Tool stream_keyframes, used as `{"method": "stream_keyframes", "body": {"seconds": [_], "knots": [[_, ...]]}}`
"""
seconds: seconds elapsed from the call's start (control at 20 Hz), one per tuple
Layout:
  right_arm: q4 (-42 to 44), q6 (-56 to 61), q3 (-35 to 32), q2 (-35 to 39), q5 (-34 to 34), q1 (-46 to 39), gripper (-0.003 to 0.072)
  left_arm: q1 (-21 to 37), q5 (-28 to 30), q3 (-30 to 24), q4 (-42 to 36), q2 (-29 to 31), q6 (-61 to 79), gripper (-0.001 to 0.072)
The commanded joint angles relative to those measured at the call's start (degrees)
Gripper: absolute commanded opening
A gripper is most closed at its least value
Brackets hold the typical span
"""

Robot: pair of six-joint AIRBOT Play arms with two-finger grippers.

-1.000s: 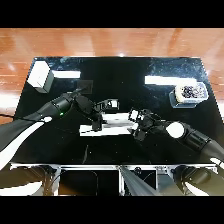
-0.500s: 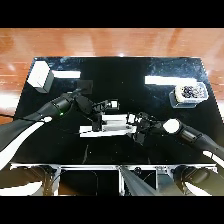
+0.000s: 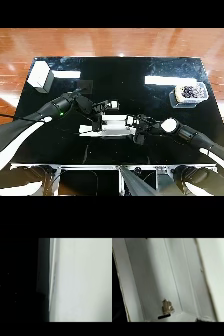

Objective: Fold the box and place the chain.

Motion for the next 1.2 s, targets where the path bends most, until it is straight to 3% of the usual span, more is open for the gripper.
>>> {"method": "stream_keyframes", "body": {"seconds": [0.0, 0.35, 0.6, 1.15], "knots": [[0.17, -0.22, 0.02, -0.09, 0.09, 0.02, 0.0720, 0.04, -0.20, 0.02, -0.02, -0.02, -0.02, 0.0020], [0.31, -0.17, 0.02, -0.09, -0.42, 0.00, 0.0720, 0.04, -0.17, 0.02, -0.02, -0.02, -1.27, 0.0020], [8.04, -0.98, 0.02, -0.09, -0.61, 0.00, 0.0720, 0.02, -0.15, 0.02, -0.02, -0.02, -1.27, 0.0020], [8.17, -5.97, 0.02, -0.11, 0.55, 0.00, 0.0720, 0.02, -0.17, 0.02, -0.02, -0.02, -1.42, 0.0020]]}}
